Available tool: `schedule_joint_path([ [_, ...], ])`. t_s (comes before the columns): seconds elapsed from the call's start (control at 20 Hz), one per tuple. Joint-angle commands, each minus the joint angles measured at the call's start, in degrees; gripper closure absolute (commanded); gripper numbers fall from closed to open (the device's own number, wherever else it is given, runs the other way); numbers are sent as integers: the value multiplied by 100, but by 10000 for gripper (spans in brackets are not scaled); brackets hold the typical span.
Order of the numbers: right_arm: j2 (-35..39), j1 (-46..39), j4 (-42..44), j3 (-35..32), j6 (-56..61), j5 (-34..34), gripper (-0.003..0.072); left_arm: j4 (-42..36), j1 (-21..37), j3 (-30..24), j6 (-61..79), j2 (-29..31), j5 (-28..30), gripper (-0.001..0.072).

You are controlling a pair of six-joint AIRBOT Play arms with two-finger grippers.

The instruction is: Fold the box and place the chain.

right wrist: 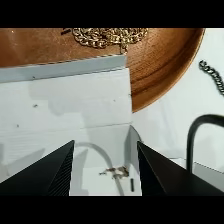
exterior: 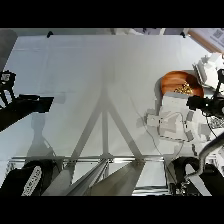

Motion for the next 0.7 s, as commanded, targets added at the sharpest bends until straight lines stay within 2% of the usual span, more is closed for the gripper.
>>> schedule_joint_path([
  [0.0, 13, -2, -516, 160, -299, 535, 237, -2, 0, -4, 2, 4, 0, 12],
  [0.1, 11, -2, -780, 238, -446, 929, 237, 0, 0, -4, 2, 4, 0, 12],
  [0.3, 7, -2, -772, 238, -949, 1722, 234, -2, 0, -4, 2, 4, 0, 12],
  [0.65, 7, -4, -1445, 238, -1027, 2035, 204, -2, 0, -4, 0, 4, 0, 12],
])
